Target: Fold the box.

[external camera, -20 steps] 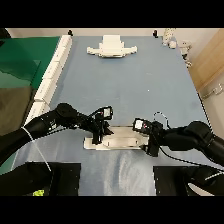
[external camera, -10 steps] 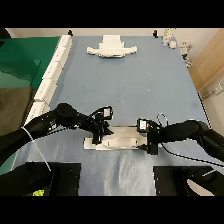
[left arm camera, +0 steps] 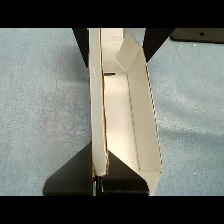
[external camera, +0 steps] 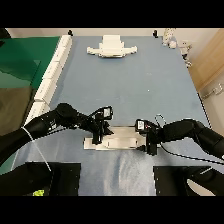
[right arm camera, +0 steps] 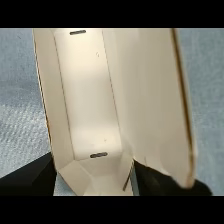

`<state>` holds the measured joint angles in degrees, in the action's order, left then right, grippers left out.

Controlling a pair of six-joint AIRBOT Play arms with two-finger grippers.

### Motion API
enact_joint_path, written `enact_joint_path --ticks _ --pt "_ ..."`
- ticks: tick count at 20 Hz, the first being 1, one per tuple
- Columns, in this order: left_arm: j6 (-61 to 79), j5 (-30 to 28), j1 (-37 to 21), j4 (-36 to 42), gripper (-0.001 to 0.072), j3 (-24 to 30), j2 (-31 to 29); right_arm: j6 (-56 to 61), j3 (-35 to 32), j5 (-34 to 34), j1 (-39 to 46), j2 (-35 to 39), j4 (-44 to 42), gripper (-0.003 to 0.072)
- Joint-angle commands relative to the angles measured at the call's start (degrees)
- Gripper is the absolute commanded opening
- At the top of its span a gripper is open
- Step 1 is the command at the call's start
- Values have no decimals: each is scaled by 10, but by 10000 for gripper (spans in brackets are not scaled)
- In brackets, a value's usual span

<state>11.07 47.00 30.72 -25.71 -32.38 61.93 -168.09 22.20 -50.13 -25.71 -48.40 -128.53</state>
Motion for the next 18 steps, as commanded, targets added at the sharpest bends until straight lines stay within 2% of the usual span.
enact_joint_path --ticks 1,5,18 --pt "0 0 0 0 18 0 0 0 -1 -9 -2 -4 -3 718" --pt "0 0 0 0 18 0 0 -40 -1 -7 -5 -20 -10 712" --pt "0 0 0 0 18 0 0 -40 -18 34 -13 -39 -10 712"
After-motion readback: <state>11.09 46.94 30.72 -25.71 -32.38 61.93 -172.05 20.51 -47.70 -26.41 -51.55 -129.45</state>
